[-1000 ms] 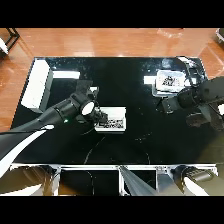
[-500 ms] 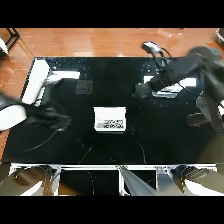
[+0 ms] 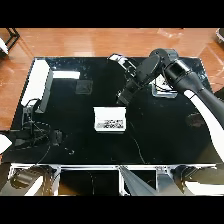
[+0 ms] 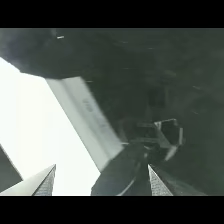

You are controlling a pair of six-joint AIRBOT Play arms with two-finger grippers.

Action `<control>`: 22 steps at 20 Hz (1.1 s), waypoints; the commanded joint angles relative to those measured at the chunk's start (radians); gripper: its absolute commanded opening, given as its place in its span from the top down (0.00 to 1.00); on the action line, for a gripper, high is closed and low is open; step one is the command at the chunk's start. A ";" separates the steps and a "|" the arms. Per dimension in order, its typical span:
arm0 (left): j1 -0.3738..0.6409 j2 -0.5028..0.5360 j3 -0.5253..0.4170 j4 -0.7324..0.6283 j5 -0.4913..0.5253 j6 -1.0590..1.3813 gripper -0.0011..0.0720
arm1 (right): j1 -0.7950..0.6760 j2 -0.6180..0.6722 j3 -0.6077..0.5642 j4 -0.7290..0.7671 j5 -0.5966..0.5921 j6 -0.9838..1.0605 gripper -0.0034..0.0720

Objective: Fold the box and place the chain.

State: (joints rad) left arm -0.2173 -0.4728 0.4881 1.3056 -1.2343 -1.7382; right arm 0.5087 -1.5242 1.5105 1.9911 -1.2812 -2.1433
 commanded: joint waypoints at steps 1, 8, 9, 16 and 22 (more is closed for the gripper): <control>0.024 -0.031 -0.030 -0.055 0.069 -0.043 0.13 | 0.021 -0.013 0.005 0.114 -0.089 -0.121 0.02; 0.024 -0.261 0.023 -0.091 0.116 0.092 0.13 | 0.035 -0.057 0.005 0.103 -0.114 -0.129 0.02; 0.024 -0.279 0.041 -0.091 0.132 0.097 0.13 | 0.038 -0.061 0.005 0.102 -0.134 -0.145 0.02; 0.097 -0.307 0.096 -0.001 0.160 0.105 0.13 | 0.108 -0.078 -0.013 0.032 -0.129 -0.200 0.02; 0.224 -0.307 0.096 -0.005 0.152 0.142 0.13 | 0.153 -0.079 -0.018 -0.040 -0.103 -0.199 0.02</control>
